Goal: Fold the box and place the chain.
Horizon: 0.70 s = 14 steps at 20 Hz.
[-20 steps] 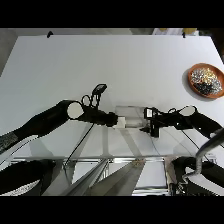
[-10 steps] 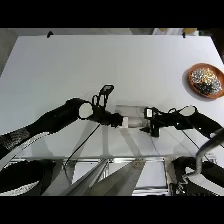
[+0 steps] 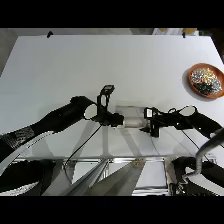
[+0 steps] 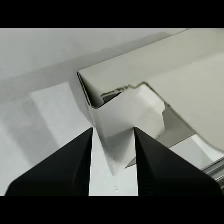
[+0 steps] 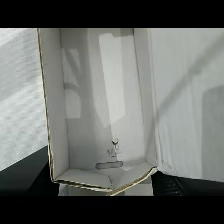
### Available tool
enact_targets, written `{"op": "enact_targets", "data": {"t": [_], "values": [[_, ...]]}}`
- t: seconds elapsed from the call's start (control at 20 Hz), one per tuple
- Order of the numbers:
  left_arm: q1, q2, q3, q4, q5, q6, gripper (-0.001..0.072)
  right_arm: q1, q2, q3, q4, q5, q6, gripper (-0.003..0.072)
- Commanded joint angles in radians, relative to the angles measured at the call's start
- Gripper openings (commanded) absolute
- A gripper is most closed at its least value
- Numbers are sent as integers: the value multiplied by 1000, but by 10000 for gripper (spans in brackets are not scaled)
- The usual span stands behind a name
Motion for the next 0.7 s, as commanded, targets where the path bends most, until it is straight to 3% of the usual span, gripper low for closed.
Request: {"op": "enact_targets", "data": {"t": [0.0, 0.2, 0.65], "values": [[-12, -23, 33, 38, -41, -50, 290, 0, 0, 0, 0, 0, 0, 330], [-26, -107, 145, 115, -179, -105, 290, 0, 0, 0, 0, 0, 0, 330], [-74, -242, 278, 163, -255, -322, 265, 0, 0, 0, 0, 1, 0, 330]]}}
